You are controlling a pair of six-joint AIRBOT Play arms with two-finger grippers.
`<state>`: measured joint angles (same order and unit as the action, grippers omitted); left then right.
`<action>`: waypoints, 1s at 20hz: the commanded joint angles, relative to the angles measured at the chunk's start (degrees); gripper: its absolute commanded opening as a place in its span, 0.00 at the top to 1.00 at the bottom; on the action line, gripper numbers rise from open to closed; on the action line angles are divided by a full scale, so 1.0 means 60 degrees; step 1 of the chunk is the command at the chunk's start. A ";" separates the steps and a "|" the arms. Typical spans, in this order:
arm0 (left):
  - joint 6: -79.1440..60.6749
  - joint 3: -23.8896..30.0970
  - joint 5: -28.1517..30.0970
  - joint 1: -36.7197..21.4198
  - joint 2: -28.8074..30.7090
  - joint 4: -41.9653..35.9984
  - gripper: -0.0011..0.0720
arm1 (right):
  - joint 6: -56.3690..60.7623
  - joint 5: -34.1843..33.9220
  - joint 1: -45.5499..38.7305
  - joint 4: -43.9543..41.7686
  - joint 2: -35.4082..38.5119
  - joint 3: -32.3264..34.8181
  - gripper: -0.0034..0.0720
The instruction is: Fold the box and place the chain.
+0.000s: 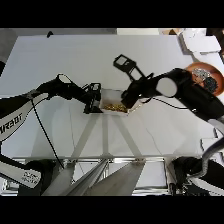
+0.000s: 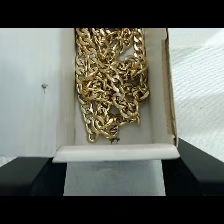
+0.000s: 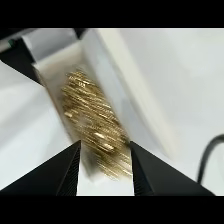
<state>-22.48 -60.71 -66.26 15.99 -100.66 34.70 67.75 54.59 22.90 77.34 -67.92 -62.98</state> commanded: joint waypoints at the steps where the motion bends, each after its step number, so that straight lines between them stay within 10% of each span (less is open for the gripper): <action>1: -0.0004 0.0004 0.0004 -0.0007 0.0007 0.0000 0.64 | -0.1614 0.0940 -0.1504 -0.0251 0.0506 0.0211 0.40; 11: -0.0004 0.0004 0.0004 -0.0007 0.0007 0.0000 0.64 | -1.0655 0.0517 -0.3625 -0.5115 -0.1351 0.2273 0.32; 20: -0.0004 0.0004 0.0004 -0.0007 0.0007 0.0004 0.64 | -1.3234 0.0463 -0.3282 -0.6470 -0.2932 0.2273 0.32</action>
<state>-22.50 -60.71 -66.26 15.99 -100.66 34.70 -6.98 57.36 3.05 42.68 -83.66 -49.41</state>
